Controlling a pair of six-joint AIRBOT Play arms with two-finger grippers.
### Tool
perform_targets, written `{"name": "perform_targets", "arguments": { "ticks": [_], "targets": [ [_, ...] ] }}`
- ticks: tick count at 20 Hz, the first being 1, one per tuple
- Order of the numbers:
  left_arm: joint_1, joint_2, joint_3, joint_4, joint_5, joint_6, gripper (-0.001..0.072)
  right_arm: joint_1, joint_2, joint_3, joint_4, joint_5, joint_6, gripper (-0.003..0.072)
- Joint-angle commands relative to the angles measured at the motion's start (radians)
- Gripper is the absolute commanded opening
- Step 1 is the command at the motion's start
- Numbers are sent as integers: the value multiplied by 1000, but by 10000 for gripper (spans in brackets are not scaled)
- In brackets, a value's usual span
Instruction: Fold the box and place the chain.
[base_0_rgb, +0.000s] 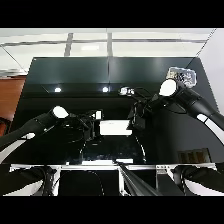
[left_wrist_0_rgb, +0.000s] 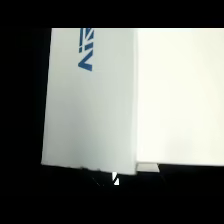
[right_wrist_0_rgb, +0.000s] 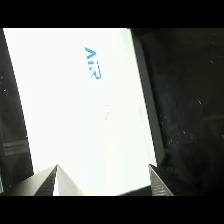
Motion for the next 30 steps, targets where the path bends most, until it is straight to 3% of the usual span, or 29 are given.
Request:
{"name": "perform_targets", "arguments": {
  "ticks": [1,13,15,18,19,20,21,30],
  "targets": [
    [0,-1,0,2,2,0,397,6,-4,-12,60,-31,-84,656],
    [0,-1,0,2,2,0,397,41,-14,-13,42,-43,-109,655],
    [0,-1,0,2,2,0,397,41,-18,-13,18,-43,-109,608],
    [0,-1,0,2,2,0,397,41,-18,-13,8,-45,-108,607],
    [0,-1,0,2,2,1,397,41,-18,-13,2,-48,-108,568],
    [0,-1,0,2,2,0,397,41,-18,-13,-6,-45,-108,368],
    [0,-1,0,2,2,1,397,41,-18,-13,-8,-37,-108,250],
    [0,-1,0,2,2,1,397,41,-17,-13,-10,2,-107,244]
  ]
}}
